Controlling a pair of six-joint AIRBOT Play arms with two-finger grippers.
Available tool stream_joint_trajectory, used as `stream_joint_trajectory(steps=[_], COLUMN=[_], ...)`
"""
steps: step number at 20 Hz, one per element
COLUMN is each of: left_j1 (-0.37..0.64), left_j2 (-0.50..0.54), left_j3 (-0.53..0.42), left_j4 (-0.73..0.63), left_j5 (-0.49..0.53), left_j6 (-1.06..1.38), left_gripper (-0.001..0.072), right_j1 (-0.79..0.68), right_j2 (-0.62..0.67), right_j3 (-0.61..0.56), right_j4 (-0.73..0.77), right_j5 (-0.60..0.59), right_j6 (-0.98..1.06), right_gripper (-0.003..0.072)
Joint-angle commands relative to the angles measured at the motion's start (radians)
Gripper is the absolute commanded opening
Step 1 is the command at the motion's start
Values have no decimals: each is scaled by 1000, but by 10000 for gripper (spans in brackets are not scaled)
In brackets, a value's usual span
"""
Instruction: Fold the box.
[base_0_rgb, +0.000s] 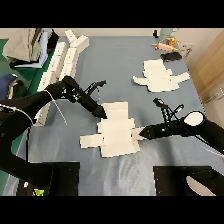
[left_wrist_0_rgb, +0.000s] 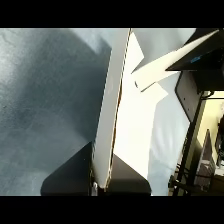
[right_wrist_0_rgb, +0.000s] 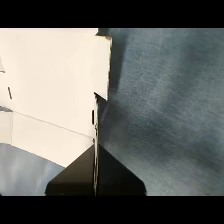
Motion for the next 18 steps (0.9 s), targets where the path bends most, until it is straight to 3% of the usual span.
stream_joint_trajectory(steps=[1,2,3,8,10,12,13,14,15,18], left_j1=[0,0,0,-21,-47,-77,-95,-113,-130,-174], left_j2=[0,0,0,57,108,171,206,238,265,324], left_j3=[2,3,9,19,4,-39,-71,-105,-135,-201], left_j4=[-22,-37,-43,-39,-38,-37,-38,-39,-39,-40], left_j5=[-29,-28,-28,60,111,191,240,294,343,448], left_j6=[25,28,55,211,268,338,372,402,426,480], left_gripper=[47,47,17,15,14,14,14,14,14,14], right_j1=[-2,-3,-3,-40,-47,-45,-45,-44,-31,58], right_j2=[1,1,1,12,19,24,26,28,28,28], right_j3=[0,4,16,201,295,366,377,373,362,281], right_j4=[-9,-31,-83,-504,-512,-429,-385,-346,-321,-319], right_j5=[-31,-40,-45,-9,7,39,53,70,88,68], right_j6=[0,0,19,427,468,468,460,438,406,401], right_gripper=[93,236,302,302,302,297,285,189,27,1])
